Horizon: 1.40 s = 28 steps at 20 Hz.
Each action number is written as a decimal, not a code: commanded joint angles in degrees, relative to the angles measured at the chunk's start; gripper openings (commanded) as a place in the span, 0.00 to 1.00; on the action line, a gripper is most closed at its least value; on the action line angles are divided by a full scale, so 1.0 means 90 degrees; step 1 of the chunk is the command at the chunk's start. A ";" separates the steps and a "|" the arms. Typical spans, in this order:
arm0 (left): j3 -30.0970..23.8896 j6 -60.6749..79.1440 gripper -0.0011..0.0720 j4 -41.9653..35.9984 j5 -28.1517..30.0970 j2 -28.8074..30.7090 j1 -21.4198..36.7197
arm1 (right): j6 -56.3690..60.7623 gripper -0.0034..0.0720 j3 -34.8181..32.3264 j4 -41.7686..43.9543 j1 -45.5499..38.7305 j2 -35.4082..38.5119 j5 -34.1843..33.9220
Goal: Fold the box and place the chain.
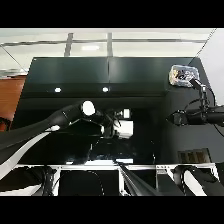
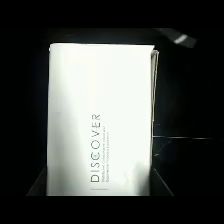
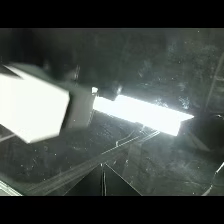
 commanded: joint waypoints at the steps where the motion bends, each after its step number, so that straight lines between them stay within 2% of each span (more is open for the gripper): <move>1: 0.0595 -0.2035 0.37 0.1071 -0.0211 -0.0005 0.0697 | 0.0134 0.07 -0.0002 0.0002 0.0007 0.0002 -0.0141; 3: 0.0908 -0.2790 0.37 0.1511 -0.0223 -0.0010 0.1615 | 0.0267 0.07 -0.0002 0.0005 0.0007 0.0000 -0.0265; 6: 0.1418 -0.3480 0.37 0.1610 -0.0119 -0.0138 0.3322 | 0.0291 0.07 -0.0005 0.0136 0.0007 0.0000 -0.0444; 9: 0.2346 -0.4323 0.39 0.1603 -0.0087 -0.0665 0.4986 | 0.0289 0.07 -0.0015 0.0401 0.0007 0.0000 -0.0957; 11: 0.3082 -0.4758 0.41 0.1608 -0.0070 -0.1207 0.5707 | 0.0330 0.07 -0.0015 0.0338 0.0007 0.0000 -0.1421; 13: 0.3883 -0.4750 0.41 0.1758 -0.0085 -0.1851 0.6122 | 0.0680 0.07 -0.0015 0.0340 0.0007 -0.0005 -0.1831; 17: 0.5387 -0.4949 0.41 0.3128 -0.0427 -0.3133 0.6392 | 0.1098 0.07 -0.0015 0.0342 0.0007 -0.0005 -0.1972; 19: 0.5935 -0.5168 0.41 0.3507 -0.0619 -0.3614 0.6453 | 0.1251 0.07 -0.0015 0.0362 0.0007 -0.0005 -0.1967; 23: 0.6545 -0.5532 0.41 0.3480 -0.0784 -0.4073 0.6557 | 0.1406 0.07 -0.0015 0.0381 0.0146 -0.0007 -0.2004; 24: 0.6640 -0.5598 0.58 0.3524 -0.0809 -0.4061 0.6552 | 0.1406 0.07 -0.0015 0.0381 0.0253 -0.0005 -0.2028; 25: 0.6807 -0.5695 0.98 0.3640 -0.0894 -0.4014 0.6538 | 0.1406 0.07 -0.0015 0.0381 0.0398 -0.0007 -0.2052; 28: 0.7215 -0.6805 0.98 0.4194 -0.1226 -0.3548 0.6528 | 0.1404 0.07 -0.0015 0.0238 0.0950 -0.0015 -0.2446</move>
